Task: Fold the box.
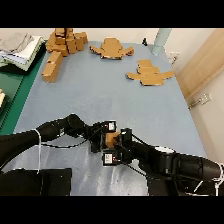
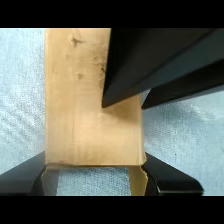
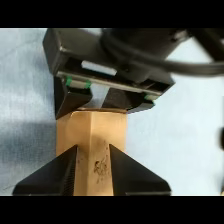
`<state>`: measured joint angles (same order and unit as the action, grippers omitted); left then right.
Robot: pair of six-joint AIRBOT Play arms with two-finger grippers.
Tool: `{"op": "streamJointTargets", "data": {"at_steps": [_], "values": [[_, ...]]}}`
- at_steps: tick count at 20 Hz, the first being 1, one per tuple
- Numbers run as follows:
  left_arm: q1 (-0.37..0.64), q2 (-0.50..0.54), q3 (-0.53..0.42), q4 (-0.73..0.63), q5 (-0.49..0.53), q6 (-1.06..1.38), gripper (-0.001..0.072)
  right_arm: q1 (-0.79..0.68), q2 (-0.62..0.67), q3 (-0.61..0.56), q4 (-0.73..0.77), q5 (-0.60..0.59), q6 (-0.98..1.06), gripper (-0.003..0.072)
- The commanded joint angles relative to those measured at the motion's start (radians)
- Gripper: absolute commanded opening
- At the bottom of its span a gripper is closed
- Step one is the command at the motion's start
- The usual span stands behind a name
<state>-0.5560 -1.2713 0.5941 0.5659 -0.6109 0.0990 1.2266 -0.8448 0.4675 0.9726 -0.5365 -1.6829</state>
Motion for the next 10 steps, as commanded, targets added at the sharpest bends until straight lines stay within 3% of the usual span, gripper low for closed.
{"op": "streamJointTargets", "data": {"at_steps": [1, 9, 10], "values": [[0.001, 0.0, 0.0, -0.001, 0.0, -0.003, 0.0448, 0.003, 0.034, 0.001, -0.008, -0.023, 0.0, 0.0297], [0.001, 0.0, 0.0, -0.001, -0.001, -0.003, 0.0448, 0.003, 0.035, 0.018, -0.024, -0.029, -0.001, 0.0306], [0.001, 0.0, 0.0, -0.001, -0.001, -0.003, 0.0448, 0.003, 0.035, 0.019, 0.006, -0.021, -0.002, 0.0388]]}}
